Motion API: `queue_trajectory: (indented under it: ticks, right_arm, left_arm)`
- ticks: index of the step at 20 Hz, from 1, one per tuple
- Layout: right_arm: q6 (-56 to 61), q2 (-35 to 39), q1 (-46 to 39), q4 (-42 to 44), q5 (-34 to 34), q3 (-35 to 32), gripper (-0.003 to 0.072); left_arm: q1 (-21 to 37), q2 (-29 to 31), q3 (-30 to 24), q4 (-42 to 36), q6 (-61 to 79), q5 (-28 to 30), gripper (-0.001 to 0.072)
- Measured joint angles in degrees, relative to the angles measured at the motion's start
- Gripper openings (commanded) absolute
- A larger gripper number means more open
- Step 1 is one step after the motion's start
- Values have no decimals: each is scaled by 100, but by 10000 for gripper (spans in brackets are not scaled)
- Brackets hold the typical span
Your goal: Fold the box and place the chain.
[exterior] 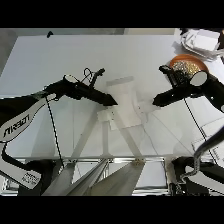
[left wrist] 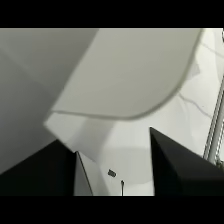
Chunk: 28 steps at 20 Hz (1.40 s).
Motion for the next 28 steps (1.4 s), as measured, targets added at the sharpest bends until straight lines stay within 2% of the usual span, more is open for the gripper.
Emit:
queue_trajectory:
  ticks: [2, 3, 5, 6, 9, 10, 13, 14, 18, 22, 25, 28]
  right_arm:
    - [0, 0, 0, -4, 0, 0, 14]
    - [0, 0, 0, -9, 0, 0, 14]
    - [0, 0, 0, -20, 0, 0, 14]
    - [0, 0, 0, -13, -2, 0, 14]
    - [0, 0, 2, -9, 26, 0, 18]
    - [0, 0, 2, -7, 87, 0, 44]
    - [4, 7, 2, -22, 389, 13, 304]
    - [39, 24, 2, -9, 474, 20, 329]
    - [293, 264, 2, -17, 925, 72, 329]
    - [531, 855, 2, -50, 1462, 94, 328]
    - [717, 1388, 2, -70, 1801, 94, 328]
    - [881, 1810, 2, -83, 1947, 81, 328]
  left_arm:
    - [-68, -35, 11, -13, 105, 48, 315]
    - [-94, -44, 13, -24, 151, 96, 245]
    - [-133, -57, 17, -46, 289, 186, 53]
    - [-144, -61, 20, -72, 358, 214, 7]
    - [-162, -59, 24, -103, 680, 275, 4]
    - [-170, -42, 22, -90, 820, 297, 4]
    - [-190, 92, 22, -46, 1327, 422, 4]
    - [-212, 162, 22, -24, 1526, 411, 3]
    - [-439, 514, 22, 345, 2120, 455, -2]
    - [-999, 970, 4, 1314, 2155, 581, -3]
    - [-1445, 1311, -118, 1768, 2116, 935, -1]
    - [-1709, 1508, -199, 1895, 2188, 1266, 0]
